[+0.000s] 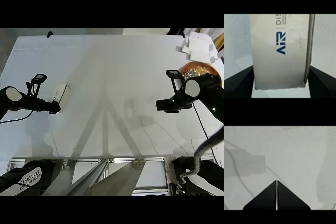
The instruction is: Fold the box and place the chain.
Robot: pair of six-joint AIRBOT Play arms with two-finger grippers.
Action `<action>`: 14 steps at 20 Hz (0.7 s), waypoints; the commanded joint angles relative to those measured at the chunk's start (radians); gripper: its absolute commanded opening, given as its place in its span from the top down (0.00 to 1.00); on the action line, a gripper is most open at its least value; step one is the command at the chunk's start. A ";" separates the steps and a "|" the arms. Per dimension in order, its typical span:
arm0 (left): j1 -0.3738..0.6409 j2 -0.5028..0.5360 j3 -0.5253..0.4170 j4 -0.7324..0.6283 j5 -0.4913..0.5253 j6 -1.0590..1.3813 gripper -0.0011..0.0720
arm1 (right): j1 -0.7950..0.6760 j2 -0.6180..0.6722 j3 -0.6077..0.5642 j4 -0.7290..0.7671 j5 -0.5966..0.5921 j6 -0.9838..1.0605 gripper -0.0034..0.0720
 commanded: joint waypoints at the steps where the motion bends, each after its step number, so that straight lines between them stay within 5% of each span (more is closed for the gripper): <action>1: -0.001 0.001 0.000 -0.003 0.039 0.000 0.03 | 0.000 0.000 0.001 0.000 0.000 0.000 0.94; 3: -0.001 0.001 0.000 -0.003 0.054 0.000 0.04 | 0.000 0.000 0.001 0.000 0.000 0.000 0.94; 6: -0.001 0.000 0.000 -0.003 0.055 0.000 0.40 | 0.000 0.000 0.001 0.000 0.000 0.000 0.94; 11: -0.001 0.000 0.000 -0.003 0.039 0.000 0.71 | 0.000 0.000 0.001 0.000 0.000 0.000 0.94; 14: -0.001 0.001 0.000 -0.004 0.015 0.000 0.67 | 0.000 0.000 0.001 0.000 0.000 0.000 0.94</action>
